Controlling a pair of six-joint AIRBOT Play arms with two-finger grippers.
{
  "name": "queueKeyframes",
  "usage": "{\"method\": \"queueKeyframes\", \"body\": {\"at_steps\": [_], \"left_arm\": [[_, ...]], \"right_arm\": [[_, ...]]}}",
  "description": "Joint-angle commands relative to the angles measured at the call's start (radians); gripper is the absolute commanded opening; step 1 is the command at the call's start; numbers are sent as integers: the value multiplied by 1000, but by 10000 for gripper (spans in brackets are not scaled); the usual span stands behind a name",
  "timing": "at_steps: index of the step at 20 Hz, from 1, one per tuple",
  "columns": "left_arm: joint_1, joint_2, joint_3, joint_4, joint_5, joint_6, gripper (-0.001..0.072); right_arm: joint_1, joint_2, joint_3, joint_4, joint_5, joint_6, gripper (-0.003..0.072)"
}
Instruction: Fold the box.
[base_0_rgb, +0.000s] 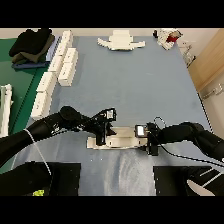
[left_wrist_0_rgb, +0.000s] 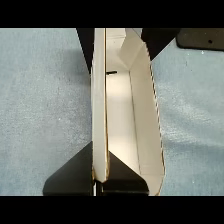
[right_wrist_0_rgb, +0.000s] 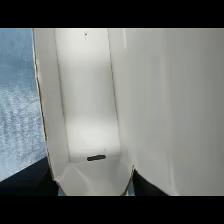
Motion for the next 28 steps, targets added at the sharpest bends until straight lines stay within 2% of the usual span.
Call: {"method": "queueKeyframes", "body": {"at_steps": [1, 3, 5, 8, 10, 13, 15, 23, 24, 25, 28], "left_arm": [[0, 0, 0, 0, -1, 0, 14], [0, 0, 0, 0, -1, 0, 15], [0, 0, 0, 0, -1, 0, 14], [0, 0, 0, 0, -1, 0, 14], [0, 0, 0, 0, -1, 0, 14], [0, 0, 0, 0, -1, 0, 14], [0, 0, 0, 0, -1, 0, 14], [0, 0, 0, 0, -1, 0, 15], [0, 0, 0, 0, -1, 0, 15], [0, 0, 0, 0, -1, 0, 15], [0, 0, 0, 0, -1, 0, 15]], "right_arm": [[0, 18, -7, 6, -23, 21, 708], [0, 17, -27, 13, -14, 21, 720], [0, 17, -43, 19, 12, 20, 655], [0, 17, -54, 19, 27, 20, 646], [0, 13, -56, 19, 35, 17, 576], [1, 10, -56, 20, 53, -5, 576], [1, 11, -56, 20, 52, -6, 610], [1, 56, -55, 32, 49, -6, 613], [1, 66, -55, 37, 50, -6, 639], [1, 69, -55, 47, 52, -6, 720], [1, 69, -55, 56, 53, -6, 720]]}}
